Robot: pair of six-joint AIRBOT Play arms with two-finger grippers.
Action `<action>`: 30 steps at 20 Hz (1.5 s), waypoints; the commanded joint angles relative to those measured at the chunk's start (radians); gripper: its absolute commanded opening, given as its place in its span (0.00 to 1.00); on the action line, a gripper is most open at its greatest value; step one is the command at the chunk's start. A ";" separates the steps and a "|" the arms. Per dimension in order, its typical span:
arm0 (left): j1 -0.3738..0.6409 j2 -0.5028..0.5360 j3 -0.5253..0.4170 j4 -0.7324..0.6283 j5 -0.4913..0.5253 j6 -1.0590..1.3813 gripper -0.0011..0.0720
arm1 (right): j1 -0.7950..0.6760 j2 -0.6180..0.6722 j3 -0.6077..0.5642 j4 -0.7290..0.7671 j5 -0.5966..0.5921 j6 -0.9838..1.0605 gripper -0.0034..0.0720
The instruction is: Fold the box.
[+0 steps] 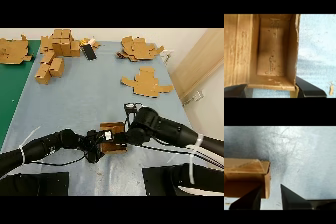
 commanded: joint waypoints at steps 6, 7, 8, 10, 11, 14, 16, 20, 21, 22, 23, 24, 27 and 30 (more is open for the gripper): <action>0.000 0.000 0.001 0.000 0.000 0.000 0.74 | -0.099 0.214 -0.027 -0.090 -0.041 -0.036 0.05; 0.000 0.000 0.001 0.000 0.000 0.000 0.74 | -0.172 0.214 -0.045 -0.050 0.010 -0.109 0.05; 0.000 0.000 0.001 0.000 0.000 0.000 0.74 | -0.270 0.208 -0.069 0.038 0.103 -0.218 0.04; 0.000 0.000 0.001 0.000 0.000 0.000 0.74 | -0.495 0.171 -0.117 0.344 0.288 -0.539 0.04; 0.000 0.000 0.000 0.000 0.000 0.000 0.74 | -0.603 0.132 -0.128 0.536 0.327 -0.728 0.04; 0.000 0.000 0.001 0.000 0.000 0.000 0.74 | -0.837 -0.047 -0.127 1.012 0.253 -1.255 0.04; 0.000 0.000 0.000 0.000 0.000 0.000 0.74 | -0.867 -0.165 -0.121 1.180 0.133 -1.482 0.04; 0.000 0.000 0.001 0.000 0.000 0.000 0.74 | -0.783 -0.272 -0.128 1.253 0.047 -1.761 0.04; 0.000 0.000 0.001 0.000 0.000 0.000 0.74 | -0.760 -0.272 -0.134 1.261 0.046 -1.798 0.05; 0.000 0.000 0.000 0.000 0.000 0.000 0.74 | -0.740 -0.269 -0.141 1.266 0.043 -1.823 0.05; 0.000 0.000 0.001 0.000 0.000 0.000 0.74 | -0.719 -0.255 -0.156 1.273 0.047 -1.854 0.05; 0.000 0.000 0.001 0.000 0.000 0.000 0.74 | -0.697 -0.234 -0.172 1.283 0.054 -1.878 0.05; 0.000 0.000 0.001 0.000 0.000 0.000 0.74 | -0.635 -0.117 -0.240 1.273 0.117 -1.938 0.05; 0.000 0.000 0.001 0.000 0.000 0.000 0.74 | -0.619 0.036 -0.327 1.188 0.228 -1.935 0.05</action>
